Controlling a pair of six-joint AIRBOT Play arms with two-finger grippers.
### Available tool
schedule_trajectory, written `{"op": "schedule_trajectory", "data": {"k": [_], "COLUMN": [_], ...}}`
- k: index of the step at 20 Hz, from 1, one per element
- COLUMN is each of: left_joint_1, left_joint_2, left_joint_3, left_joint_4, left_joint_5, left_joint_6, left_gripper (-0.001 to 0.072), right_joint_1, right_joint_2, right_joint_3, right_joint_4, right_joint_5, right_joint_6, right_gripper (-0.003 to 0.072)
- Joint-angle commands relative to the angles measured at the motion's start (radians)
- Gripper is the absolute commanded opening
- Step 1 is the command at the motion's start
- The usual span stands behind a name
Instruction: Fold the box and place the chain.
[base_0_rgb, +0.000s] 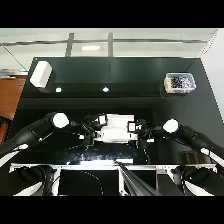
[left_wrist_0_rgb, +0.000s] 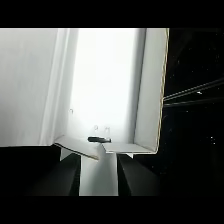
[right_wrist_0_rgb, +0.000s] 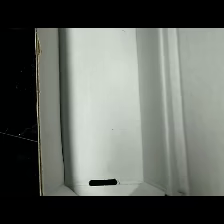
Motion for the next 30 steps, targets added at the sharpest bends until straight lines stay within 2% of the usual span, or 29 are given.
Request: {"op": "schedule_trajectory", "data": {"k": [1, 4, 8, 13, 15, 16, 17, 18, 19, 21, 22, 23, 24, 25, 26, 28, 30], "left_joint_1": [-0.005, -0.006, -0.018, -0.048, -0.048, -0.048, -0.048, -0.049, -0.049, -0.048, -0.048, -0.049, -0.045, -0.035, -0.013, 0.086, 0.242], "left_joint_2": [-0.003, -0.016, -0.055, -0.082, -0.082, -0.082, -0.081, -0.081, -0.081, -0.081, -0.081, -0.079, -0.073, -0.062, -0.047, -0.004, 0.055], "left_joint_3": [-0.001, -0.001, -0.001, -0.001, -0.001, -0.001, -0.001, -0.001, -0.001, 0.000, 0.000, 0.000, 0.000, 0.005, 0.015, 0.042, 0.050], "left_joint_4": [-0.006, -0.097, -0.183, -0.180, -0.176, -0.176, -0.177, -0.177, -0.177, -0.177, -0.177, -0.177, -0.167, -0.137, -0.100, -0.094, -0.092], "left_joint_5": [0.033, 0.036, 0.037, 0.082, 0.082, 0.080, 0.080, 0.081, 0.078, 0.053, 0.049, 0.047, 0.041, 0.024, -0.010, -0.175, -0.341], "left_joint_6": [0.002, 0.002, 0.006, 0.026, 0.022, 0.019, 0.019, 0.019, 0.019, 0.016, 0.016, 0.016, 0.016, 0.005, -0.051, -0.143, -0.182], "left_gripper": [0.0263, 0.0216, 0.0216, 0.0214, 0.0148, 0.0150, 0.0191, 0.0334, 0.0391, 0.0161, 0.0264, 0.0400, 0.0390, 0.0172, 0.0028, 0.0026, 0.0023], "right_joint_1": [0.000, 0.000, 0.000, 0.000, 0.000, 0.000, 0.000, 0.000, 0.000, 0.000, 0.000, 0.000, 0.000, 0.000, 0.000, 0.000, 0.000], "right_joint_2": [0.000, 0.000, 0.000, 0.000, 0.000, 0.000, 0.000, 0.000, 0.000, 0.000, 0.000, 0.000, 0.000, 0.000, 0.000, 0.000, 0.000], "right_joint_3": [0.000, 0.000, 0.000, 0.000, 0.000, 0.000, 0.000, 0.000, 0.000, 0.000, 0.000, 0.000, 0.000, 0.000, 0.000, 0.000, 0.000], "right_joint_4": [0.000, 0.000, 0.000, 0.000, 0.000, 0.000, 0.000, 0.000, 0.000, 0.000, 0.000, 0.000, 0.000, 0.000, 0.000, 0.001, 0.002], "right_joint_5": [0.000, 0.000, 0.000, 0.000, 0.000, 0.000, 0.000, 0.000, 0.000, 0.000, 0.000, 0.000, 0.000, 0.000, 0.000, 0.000, 0.000], "right_joint_6": [0.000, 0.001, 0.001, 0.001, 0.001, 0.001, 0.001, 0.001, 0.001, 0.001, 0.001, 0.001, 0.002, 0.002, 0.002, 0.003, 0.003], "right_gripper": [0.0202, 0.0202, 0.0202, 0.0202, 0.0201, 0.0202, 0.0202, 0.0202, 0.0202, 0.0202, 0.0202, 0.0202, 0.0202, 0.0202, 0.0202, 0.0202, 0.0202]}}
